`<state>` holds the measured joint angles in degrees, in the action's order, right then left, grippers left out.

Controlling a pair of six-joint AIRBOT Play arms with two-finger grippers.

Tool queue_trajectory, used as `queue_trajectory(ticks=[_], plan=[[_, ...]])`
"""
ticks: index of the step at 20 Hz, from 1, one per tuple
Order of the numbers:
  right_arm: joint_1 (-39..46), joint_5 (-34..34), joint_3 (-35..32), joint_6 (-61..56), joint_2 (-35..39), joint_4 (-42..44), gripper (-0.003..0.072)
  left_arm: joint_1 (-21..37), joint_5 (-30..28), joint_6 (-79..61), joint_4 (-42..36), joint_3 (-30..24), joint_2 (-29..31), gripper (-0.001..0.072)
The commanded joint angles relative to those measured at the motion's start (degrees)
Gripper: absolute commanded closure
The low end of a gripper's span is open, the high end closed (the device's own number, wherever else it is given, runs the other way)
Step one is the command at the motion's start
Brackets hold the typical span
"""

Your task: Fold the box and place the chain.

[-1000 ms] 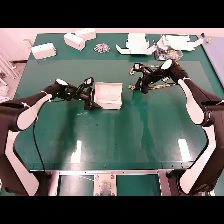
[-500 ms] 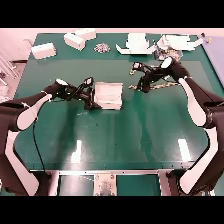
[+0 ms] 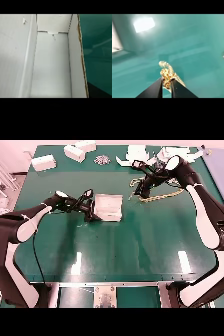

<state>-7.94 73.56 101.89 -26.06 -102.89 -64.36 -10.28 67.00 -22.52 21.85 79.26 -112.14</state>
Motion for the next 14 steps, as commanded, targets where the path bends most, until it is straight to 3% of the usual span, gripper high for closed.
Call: queue_trajectory(ticks=[1,7,10,14], plan=[[-1.9,6.9,0.0,-6.5,5.5,-1.6,0.0687,0.0,0.0,0.0,0.0,0.0,0.0,0.0079],[-6.0,15.6,0.0,-18.4,16.5,-5.8,0.0686,0.0,0.0,0.0,0.0,0.0,0.0,0.0079],[-11.3,14.3,0.0,-22.1,22.7,-5.8,0.0686,0.0,0.0,0.0,0.0,0.0,0.0,0.0079],[-19.6,7.5,0.0,-27.5,27.1,-5.7,0.0686,0.0,0.1,0.0,0.0,0.0,0.0,0.0079]])
